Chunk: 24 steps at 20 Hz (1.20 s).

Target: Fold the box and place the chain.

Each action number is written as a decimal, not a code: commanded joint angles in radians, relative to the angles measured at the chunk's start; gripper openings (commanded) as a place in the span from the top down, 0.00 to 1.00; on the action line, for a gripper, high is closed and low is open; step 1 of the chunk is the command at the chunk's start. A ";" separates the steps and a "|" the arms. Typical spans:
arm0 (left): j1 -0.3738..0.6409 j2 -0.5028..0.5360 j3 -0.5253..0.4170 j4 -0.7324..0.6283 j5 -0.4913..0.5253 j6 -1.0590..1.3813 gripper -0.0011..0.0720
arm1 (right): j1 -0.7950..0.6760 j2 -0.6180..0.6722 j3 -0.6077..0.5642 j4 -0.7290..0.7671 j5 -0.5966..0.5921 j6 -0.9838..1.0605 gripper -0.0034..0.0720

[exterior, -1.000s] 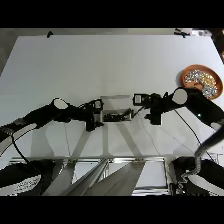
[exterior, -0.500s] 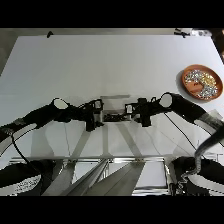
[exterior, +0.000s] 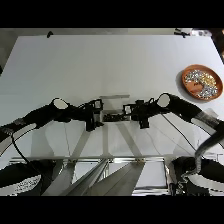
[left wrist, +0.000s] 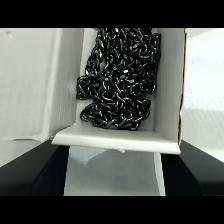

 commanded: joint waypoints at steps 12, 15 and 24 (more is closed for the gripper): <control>0.000 0.000 0.000 0.000 0.000 0.000 0.64 | 0.000 0.212 0.000 -0.118 -0.049 0.219 0.94; 0.000 0.000 0.000 0.000 -0.007 0.000 0.64 | 0.000 0.312 0.000 -0.129 -0.047 0.279 0.94; 0.000 0.000 0.000 0.000 -0.011 0.000 0.64 | 0.081 0.631 0.000 -0.026 -0.057 0.348 0.94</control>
